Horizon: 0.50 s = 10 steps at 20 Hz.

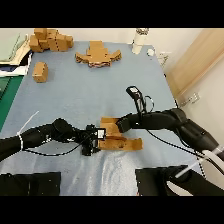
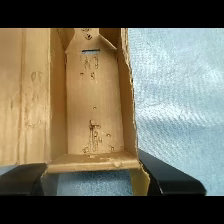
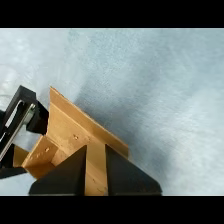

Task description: Fold the box.

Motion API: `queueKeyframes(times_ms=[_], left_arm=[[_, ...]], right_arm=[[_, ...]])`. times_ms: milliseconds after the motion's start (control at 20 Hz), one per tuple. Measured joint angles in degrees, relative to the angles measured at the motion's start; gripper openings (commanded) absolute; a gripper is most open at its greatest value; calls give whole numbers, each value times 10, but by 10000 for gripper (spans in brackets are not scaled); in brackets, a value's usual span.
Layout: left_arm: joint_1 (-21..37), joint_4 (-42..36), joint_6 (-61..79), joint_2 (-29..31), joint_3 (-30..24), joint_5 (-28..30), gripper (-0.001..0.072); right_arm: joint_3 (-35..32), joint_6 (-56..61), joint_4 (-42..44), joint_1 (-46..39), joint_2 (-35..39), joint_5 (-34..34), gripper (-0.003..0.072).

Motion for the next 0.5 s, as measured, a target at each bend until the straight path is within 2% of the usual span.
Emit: queueKeyframes(times_ms=[250, 500], left_arm=[[0, 0, 0, 0, 0, 0, 528], [0, 0, 0, 0, 0, 0, 528]], right_arm=[[-3, 25, -50, 0, 57, -66, 207], [-8, 33, -67, 0, 66, -87, 207]])
